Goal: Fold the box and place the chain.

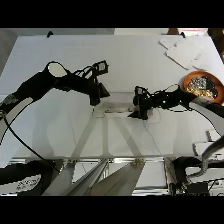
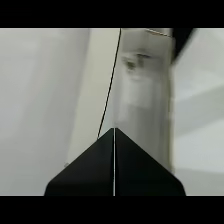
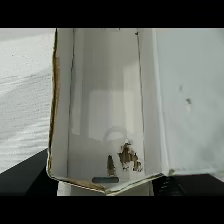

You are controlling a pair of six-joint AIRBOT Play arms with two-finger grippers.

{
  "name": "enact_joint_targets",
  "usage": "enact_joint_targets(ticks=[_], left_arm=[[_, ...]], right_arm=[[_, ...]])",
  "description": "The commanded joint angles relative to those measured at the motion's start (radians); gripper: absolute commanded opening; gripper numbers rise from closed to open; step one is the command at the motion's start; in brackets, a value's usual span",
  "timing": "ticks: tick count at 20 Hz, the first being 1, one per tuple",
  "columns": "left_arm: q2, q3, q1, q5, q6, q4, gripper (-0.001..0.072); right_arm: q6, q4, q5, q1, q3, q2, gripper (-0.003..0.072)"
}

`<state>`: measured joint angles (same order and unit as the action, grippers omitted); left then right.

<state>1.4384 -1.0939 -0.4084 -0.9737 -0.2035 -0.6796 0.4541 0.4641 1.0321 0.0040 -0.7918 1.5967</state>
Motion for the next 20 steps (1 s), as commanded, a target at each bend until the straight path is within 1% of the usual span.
enact_joint_targets(ticks=[1,3,5,9,12,15,20], left_arm=[[0.035,-0.001,-0.002,0.208,-0.006,0.017,0.0013],[0.077,-0.001,-0.002,0.247,-0.006,0.017,0.0013],[0.123,-0.001,-0.002,0.242,-0.006,0.017,0.0012],[0.2,-0.001,-0.004,0.181,-0.006,0.017,0.0012],[0.233,-0.001,-0.003,0.143,-0.005,0.017,0.0013],[0.214,-0.002,-0.001,0.135,-0.002,0.016,0.0012],[0.112,-0.002,0.03,0.122,0.0,0.01,0.0013]], right_arm=[[0.0,0.0,0.0,0.001,0.0,0.0,0.0519],[0.0,0.0,0.0,0.001,0.0,0.0,0.0519],[0.0,0.0,0.0,0.001,0.0,0.0,0.0519],[0.0,0.0,0.0,0.001,0.0,0.0,0.0519],[0.0,0.0,0.0,0.001,0.0,0.0,0.0519],[0.0,0.0,0.0,0.001,0.0,0.0,0.0519],[0.0,0.0,0.0,0.001,0.0,0.0,0.0519]])
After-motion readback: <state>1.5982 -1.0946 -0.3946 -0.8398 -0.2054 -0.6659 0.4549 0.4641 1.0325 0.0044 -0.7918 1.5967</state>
